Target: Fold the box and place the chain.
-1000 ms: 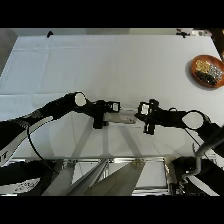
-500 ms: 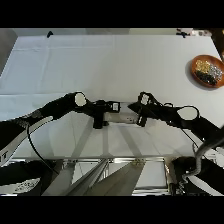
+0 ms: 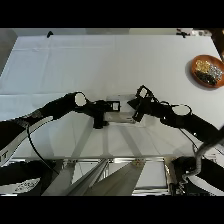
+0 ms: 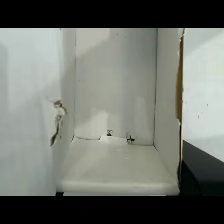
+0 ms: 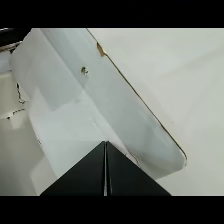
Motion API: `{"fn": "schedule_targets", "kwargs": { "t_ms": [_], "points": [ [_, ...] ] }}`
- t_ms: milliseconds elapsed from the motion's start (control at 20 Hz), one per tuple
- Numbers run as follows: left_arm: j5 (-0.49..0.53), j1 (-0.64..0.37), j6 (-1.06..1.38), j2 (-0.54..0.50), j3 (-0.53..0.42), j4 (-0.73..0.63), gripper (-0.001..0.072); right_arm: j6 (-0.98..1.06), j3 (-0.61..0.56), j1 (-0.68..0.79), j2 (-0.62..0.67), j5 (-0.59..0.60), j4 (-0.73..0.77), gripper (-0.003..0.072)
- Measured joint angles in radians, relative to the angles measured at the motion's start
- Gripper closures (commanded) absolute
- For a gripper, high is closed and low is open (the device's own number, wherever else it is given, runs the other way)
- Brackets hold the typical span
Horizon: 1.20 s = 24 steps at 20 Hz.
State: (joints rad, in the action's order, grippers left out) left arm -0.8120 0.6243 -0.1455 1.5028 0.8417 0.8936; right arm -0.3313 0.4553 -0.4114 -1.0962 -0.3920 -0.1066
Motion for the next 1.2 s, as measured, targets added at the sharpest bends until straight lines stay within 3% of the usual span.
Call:
{"fn": "schedule_targets", "kwargs": {
  "t_ms": [450,800,1200],
  "points": [
    [-0.020,0.000,-0.098,-0.003,0.000,-0.003,0.0377,-0.018,0.000,0.000,-0.011,0.011,0.011,0.0678],
    [-0.048,0.001,-0.124,-0.014,-0.002,0.004,0.0375,-0.097,0.001,0.000,-0.012,-0.137,0.040,0.0678],
    [-0.046,0.001,-0.127,-0.016,-0.002,0.002,0.0374,-0.144,0.009,0.000,-0.010,-0.208,0.090,0.0677]
  ]
}}
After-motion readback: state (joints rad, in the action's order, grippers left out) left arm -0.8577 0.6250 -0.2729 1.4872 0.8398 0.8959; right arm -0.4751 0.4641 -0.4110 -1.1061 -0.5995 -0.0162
